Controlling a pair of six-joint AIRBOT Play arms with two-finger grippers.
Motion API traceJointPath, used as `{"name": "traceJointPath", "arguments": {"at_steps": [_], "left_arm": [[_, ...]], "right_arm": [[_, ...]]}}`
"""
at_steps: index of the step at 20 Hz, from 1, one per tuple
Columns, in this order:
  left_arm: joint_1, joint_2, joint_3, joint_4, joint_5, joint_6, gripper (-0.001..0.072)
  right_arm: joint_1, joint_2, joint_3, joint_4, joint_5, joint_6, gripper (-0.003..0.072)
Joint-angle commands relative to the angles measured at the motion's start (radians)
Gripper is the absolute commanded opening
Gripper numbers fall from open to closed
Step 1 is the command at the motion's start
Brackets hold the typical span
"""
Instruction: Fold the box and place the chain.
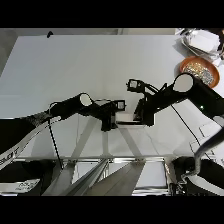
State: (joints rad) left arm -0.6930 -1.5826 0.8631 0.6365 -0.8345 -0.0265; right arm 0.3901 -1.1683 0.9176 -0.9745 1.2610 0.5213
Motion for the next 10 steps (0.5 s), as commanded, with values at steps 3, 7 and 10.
{"name": "traceJointPath", "arguments": {"at_steps": [3,7,10], "left_arm": [[0.000,0.001,0.000,0.000,0.000,0.000,0.0132],[0.000,0.001,-0.001,0.000,0.000,0.000,0.0132],[0.000,0.001,0.000,0.000,0.000,0.000,0.0132]], "right_arm": [[0.039,0.002,-0.007,-0.048,-0.020,-0.008,0.0337],[0.071,0.002,-0.008,-0.050,-0.059,-0.006,0.0288],[0.079,0.001,-0.014,-0.080,-0.079,0.005,0.0288]]}}
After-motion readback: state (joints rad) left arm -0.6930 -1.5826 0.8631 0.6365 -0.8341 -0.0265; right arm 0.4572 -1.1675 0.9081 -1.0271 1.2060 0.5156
